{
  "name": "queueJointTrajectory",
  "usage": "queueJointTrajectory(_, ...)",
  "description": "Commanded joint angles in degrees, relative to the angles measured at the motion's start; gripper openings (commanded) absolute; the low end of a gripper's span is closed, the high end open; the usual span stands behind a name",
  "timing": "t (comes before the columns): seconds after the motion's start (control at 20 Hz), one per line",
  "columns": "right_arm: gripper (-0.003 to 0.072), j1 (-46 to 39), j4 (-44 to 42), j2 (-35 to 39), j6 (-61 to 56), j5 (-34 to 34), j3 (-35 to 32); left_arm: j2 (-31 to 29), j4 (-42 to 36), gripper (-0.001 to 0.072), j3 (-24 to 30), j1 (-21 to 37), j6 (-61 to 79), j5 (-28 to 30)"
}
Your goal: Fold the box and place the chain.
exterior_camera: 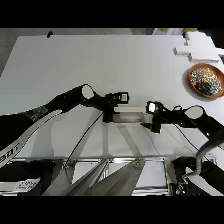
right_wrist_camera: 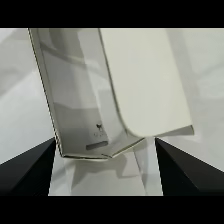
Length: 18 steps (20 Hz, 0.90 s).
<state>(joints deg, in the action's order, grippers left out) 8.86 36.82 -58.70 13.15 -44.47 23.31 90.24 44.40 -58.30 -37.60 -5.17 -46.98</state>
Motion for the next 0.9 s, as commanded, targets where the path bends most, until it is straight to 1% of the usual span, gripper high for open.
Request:
queueJointTrajectory(0.0,0.0674,-0.42,-2.62,-4.55,2.47,-2.03,1.62,0.00,0.00,0.0012,-0.02,0.00,0.00,-0.02)
queueJointTrajectory(0.25,0.0673,-0.42,-3.37,-6.21,4.22,-3.28,1.62,0.00,0.00,0.0012,-0.02,0.00,0.00,-0.02)
queueJointTrajectory(0.35,0.0673,-0.42,-5.35,-6.25,6.58,-3.39,1.62,0.00,0.00,0.0012,-0.02,0.00,0.00,-0.02)
queueJointTrajectory(0.5,0.0672,-0.42,-7.06,-8.81,8.41,-3.52,1.62,0.00,0.00,0.0012,-0.02,0.00,0.00,-0.02)
queueJointTrajectory(0.55,0.0670,-0.42,-7.06,-9.94,8.37,-3.63,1.62,0.00,0.00,0.0012,-0.02,0.00,0.00,-0.02)
queueJointTrajectory(0.6,0.0643,-0.42,-7.06,-10.78,8.39,-3.74,1.62,0.00,0.00,0.0012,-0.02,0.00,0.00,-0.02)
queueJointTrajectory(0.85,0.0640,-0.42,-6.86,-11.58,8.41,-3.58,1.62,0.00,0.00,0.0012,-0.02,0.00,0.00,-0.02)
